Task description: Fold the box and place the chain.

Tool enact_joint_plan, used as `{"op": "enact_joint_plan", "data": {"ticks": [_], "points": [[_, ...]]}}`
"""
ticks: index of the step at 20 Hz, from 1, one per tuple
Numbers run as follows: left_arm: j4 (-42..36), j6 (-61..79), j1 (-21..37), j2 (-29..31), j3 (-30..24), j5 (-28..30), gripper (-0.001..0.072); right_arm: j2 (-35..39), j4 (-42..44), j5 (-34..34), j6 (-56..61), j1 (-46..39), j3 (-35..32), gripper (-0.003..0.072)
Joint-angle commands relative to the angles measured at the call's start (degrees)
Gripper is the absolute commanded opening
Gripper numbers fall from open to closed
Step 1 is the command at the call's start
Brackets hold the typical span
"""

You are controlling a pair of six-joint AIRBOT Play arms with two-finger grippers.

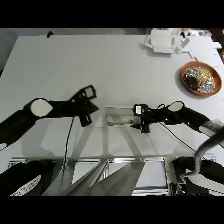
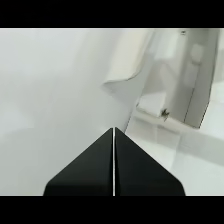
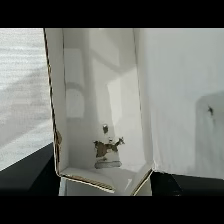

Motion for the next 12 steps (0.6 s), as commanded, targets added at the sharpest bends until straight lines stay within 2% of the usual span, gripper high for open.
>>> {"op": "enact_joint_plan", "data": {"ticks": [1, 3, 5, 9, 12], "points": [[10.5, -29.8, 7.6, 5.4, 0.0, -8.2, 0.0005, 0.0, 0.0, 0.0, 0.0, 0.0, 0.0, 0.0397], [10.8, -41.9, 11.6, 4.1, -0.3, -11.1, 0.0005, 0.0, 0.0, 0.0, 0.0, 0.0, 0.0, 0.0397], [10.6, -48.2, 13.4, 1.0, -1.0, -11.3, 0.0006, 0.0, 0.0, 0.0, 0.0, 0.0, 0.0, 0.0397], [3.3, -49.3, 13.1, -8.9, -0.9, -11.7, 0.0008, 0.0, 0.0, 0.0, 0.0, 0.0, 0.0, 0.0397], [0.2, -49.1, 10.7, -15.7, -0.9, -11.5, 0.0009, 0.0, 0.0, 0.0, 0.0, 0.0, 0.0, 0.0397]]}}
